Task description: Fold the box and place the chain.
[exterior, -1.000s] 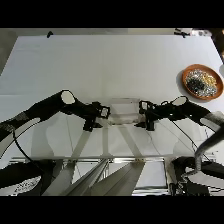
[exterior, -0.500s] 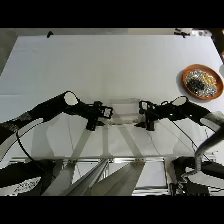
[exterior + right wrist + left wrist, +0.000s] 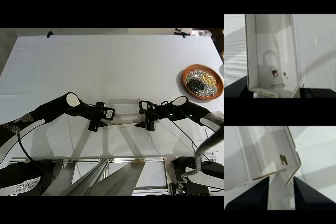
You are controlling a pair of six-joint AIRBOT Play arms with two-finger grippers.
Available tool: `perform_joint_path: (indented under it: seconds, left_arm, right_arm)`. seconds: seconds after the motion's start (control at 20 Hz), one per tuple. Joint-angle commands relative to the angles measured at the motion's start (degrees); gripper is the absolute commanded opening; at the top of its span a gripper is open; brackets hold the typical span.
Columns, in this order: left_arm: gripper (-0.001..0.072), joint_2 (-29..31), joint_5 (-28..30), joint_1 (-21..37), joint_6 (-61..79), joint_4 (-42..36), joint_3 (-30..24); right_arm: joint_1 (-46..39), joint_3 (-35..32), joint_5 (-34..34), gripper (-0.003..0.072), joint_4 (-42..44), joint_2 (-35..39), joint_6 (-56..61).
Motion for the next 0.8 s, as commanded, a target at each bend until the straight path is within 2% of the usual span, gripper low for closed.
perform_joint_path:
  seconds: [0.0,0.05,0.15,0.75]
  left_arm:
    - [0.0262,0.0,0.3,-0.3,0.6,-0.4,0.0]
    - [0.0187,0.0,0.6,-0.3,0.6,-0.4,0.0]
    - [0.0140,-0.1,2.1,-0.3,0.6,-0.4,0.0]
    - [0.0133,-0.8,8.6,-4.2,0.8,-5.2,0.0]
  right_arm:
    - [0.0,0.0,0.0,0.0444,0.0,0.0,0.0]
    - [0.0,0.0,0.0,0.0444,0.0,0.0,0.0]
    - [0.0,0.0,0.0,0.0444,0.0,0.0,0.0]
    - [0.0,0.0,0.0,0.0444,0.0,0.0,0.0]
